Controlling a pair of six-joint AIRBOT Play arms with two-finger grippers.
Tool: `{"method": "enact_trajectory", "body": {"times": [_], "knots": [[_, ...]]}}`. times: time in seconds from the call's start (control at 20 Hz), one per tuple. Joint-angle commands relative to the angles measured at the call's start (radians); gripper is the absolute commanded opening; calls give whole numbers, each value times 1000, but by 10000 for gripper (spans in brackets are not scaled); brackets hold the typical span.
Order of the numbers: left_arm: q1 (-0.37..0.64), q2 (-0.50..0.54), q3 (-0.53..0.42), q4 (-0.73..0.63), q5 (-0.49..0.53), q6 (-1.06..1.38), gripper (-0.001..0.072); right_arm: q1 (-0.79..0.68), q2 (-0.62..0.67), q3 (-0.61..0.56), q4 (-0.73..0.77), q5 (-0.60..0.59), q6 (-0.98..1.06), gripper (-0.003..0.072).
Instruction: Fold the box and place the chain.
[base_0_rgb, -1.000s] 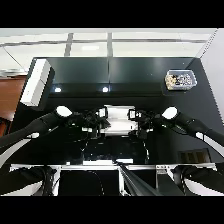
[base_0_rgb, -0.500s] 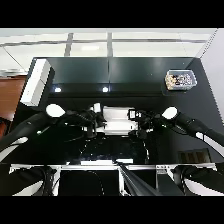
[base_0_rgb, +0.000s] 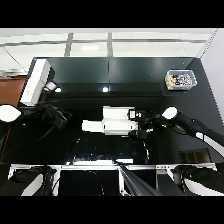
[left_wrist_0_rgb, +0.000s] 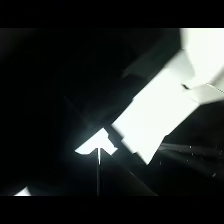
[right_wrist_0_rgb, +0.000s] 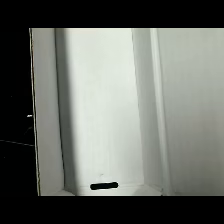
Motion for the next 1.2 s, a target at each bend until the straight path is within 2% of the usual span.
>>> {"method": "enact_trajectory", "body": {"times": [0.0, 0.1, 0.2, 0.4, 0.5, 0.65, 0.8, 0.85, 0.9, 0.95, 1.0, 1.05, 1.15], "knots": [[166, -106, -55, -72, -146, -445, 24, 1, -1, 0, 0, 1, 0, 177], [190, -230, -67, -225, -199, -369, 21, 1, -1, 0, 0, 0, 0, 177], [162, -341, -60, -283, -175, -339, 20, 1, -1, 0, 0, 0, 0, 177], [11, -481, -8, -290, -72, -341, 21, 1, -1, 0, 0, 0, 0, 177], [-70, -531, 39, -290, -56, -340, 21, 1, -1, 0, 0, 0, 0, 177], [-161, -605, 122, -303, -111, -259, 22, 1, -1, 0, 0, 1, 0, 177], [-183, -645, 170, -439, -197, -96, 24, 1, -1, 0, 0, 0, 0, 177], [-182, -644, 181, -474, -209, -77, 49, 1, -1, 0, 0, 0, 0, 177], [-182, -644, 194, -477, -212, -77, 139, 1, -1, 0, 0, 1, 0, 177], [-182, -644, 208, -473, -221, -77, 329, 1, -1, 0, 0, 0, 0, 177], [-182, -644, 220, -473, -234, -77, 555, 1, -1, 0, 0, 1, 0, 177], [-182, -644, 234, -468, -253, -78, 585, 1, -1, 0, 0, 1, 0, 177], [-194, -643, 258, -462, -280, -88, 584, 1, -1, 0, 0, 0, 0, 177]]}}
